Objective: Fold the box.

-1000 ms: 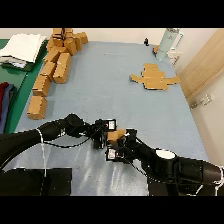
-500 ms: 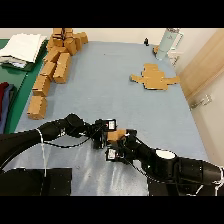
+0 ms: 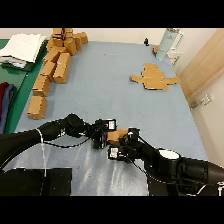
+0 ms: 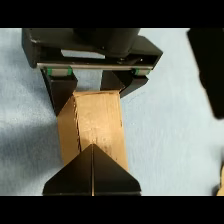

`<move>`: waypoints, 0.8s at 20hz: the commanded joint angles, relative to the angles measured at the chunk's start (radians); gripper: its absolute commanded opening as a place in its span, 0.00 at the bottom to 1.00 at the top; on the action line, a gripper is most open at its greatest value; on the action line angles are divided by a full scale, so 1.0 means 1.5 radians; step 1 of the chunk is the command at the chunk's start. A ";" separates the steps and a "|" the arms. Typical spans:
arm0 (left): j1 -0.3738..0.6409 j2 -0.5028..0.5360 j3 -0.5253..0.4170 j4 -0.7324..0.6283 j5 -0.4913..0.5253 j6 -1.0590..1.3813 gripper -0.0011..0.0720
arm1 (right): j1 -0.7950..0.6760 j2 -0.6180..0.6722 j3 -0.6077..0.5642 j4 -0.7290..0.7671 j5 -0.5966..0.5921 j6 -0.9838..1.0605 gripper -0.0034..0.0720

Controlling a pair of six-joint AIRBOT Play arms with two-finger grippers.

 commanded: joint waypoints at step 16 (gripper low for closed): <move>0.000 0.000 0.001 0.000 0.001 0.000 0.73 | 0.001 0.029 -0.022 -0.220 -0.015 0.035 0.05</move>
